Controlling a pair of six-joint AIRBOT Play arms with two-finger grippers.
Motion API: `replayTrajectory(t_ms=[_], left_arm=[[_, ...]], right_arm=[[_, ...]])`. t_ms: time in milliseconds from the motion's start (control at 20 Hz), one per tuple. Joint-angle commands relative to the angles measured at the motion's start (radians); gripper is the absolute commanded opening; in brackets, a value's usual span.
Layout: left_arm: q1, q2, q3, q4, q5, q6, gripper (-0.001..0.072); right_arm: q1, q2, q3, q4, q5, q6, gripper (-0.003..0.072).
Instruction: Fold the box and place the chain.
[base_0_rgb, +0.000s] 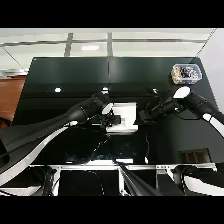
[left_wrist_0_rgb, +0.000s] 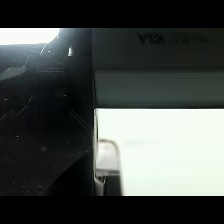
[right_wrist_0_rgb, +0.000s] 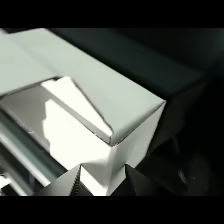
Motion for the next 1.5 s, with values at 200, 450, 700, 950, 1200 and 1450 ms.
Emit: replayTrajectory(t_ms=[200, 450, 700, 950, 1200, 1450], left_arm=[[0.000, 0.000, 0.001, 0.000, 0.000, 0.000, 0.0028], [0.000, 0.000, 0.001, 0.001, 0.000, 0.000, 0.0028], [0.000, 0.000, 0.001, 0.001, 0.001, 0.000, 0.0028], [0.000, 0.000, 0.001, 0.001, 0.000, 0.000, 0.0027], [0.000, 0.000, 0.001, 0.001, 0.000, 0.000, 0.0027], [0.000, 0.000, 0.001, 0.001, 0.000, 0.000, 0.0028]], right_arm=[[0.206, 0.003, 0.093, -0.330, -0.127, 0.347, 0.0304], [0.341, -0.002, 0.135, -0.615, -0.151, 0.729, 0.0304], [0.435, -0.019, 0.144, -0.726, -0.149, 0.934, 0.0304], [0.448, -0.055, 0.146, -0.723, -0.138, 0.970, 0.0303], [0.465, -0.067, 0.156, -0.724, -0.135, 0.970, 0.0280], [0.467, -0.067, 0.159, -0.716, -0.143, 1.007, 0.0013]])
